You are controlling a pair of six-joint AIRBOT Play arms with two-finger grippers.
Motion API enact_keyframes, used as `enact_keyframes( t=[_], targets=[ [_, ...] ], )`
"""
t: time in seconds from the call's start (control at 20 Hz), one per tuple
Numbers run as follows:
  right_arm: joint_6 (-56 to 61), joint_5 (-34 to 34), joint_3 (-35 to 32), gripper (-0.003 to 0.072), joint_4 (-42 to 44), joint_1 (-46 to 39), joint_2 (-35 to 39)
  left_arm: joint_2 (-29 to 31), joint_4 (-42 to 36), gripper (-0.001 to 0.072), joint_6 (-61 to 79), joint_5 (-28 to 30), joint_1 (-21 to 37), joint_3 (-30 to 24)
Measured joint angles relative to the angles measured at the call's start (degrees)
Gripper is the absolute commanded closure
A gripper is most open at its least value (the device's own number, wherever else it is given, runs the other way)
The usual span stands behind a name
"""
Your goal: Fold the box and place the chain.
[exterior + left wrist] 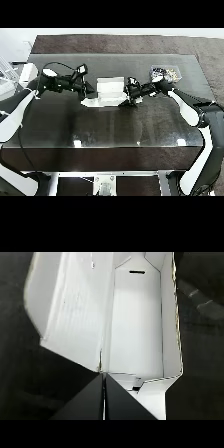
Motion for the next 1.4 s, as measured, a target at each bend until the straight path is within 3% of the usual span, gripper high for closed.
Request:
enact_keyframes(
  t=[0.35, 0.75, 0.95, 1.15, 1.4],
  targets=[
    [0.0, 0.0, 0.0, 0.0107, 0.0, 0.0, 0.0, 2.7, -0.1, 0.0693, -14.4, -4.4, 3.3, 0.0],
    [0.0, 0.0, 0.0, 0.0107, 0.0, 0.0, 0.0, 3.5, -0.5, 0.0697, -42.0, 1.0, 3.8, 0.0],
    [0.0, 0.0, 0.0, 0.0107, 0.0, 0.0, 0.0, 7.4, 1.2, 0.0696, -53.4, 5.6, 3.9, -0.9],
    [0.0, 0.0, 0.0, 0.0107, 0.0, 0.0, 0.0, 13.4, 6.7, 0.0692, -64.3, 9.7, 5.0, -6.3],
    [0.0, 0.0, 0.0, 0.0107, 0.0, 0.0, 0.0, 20.0, 9.4, 0.0689, -70.8, 9.6, 8.5, -16.9]
  ],
)
